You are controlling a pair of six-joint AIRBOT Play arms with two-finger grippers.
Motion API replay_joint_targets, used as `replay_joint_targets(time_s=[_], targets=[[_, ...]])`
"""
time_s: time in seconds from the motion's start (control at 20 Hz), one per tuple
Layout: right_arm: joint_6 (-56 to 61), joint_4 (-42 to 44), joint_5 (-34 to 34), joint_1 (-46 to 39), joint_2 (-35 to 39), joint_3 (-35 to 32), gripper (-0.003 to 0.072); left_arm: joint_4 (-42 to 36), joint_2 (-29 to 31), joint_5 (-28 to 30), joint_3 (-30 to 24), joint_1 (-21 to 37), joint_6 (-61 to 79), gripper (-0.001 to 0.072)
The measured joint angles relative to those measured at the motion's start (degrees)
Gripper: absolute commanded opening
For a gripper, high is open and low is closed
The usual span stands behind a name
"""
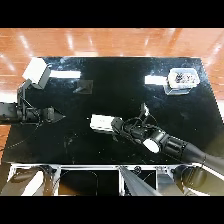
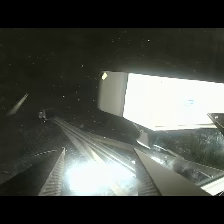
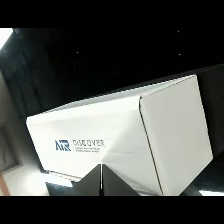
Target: Fold the box and place the chain.
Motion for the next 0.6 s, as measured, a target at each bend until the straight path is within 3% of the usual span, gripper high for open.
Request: replay_joint_targets(time_s=[0.6], targets=[[-2.36, -0.11, 2.08, -0.02, -0.28, 0.11, 0.0031, -0.2, 0.0, 0.0, 0.0, 0.0, 0.0, 0.054]])
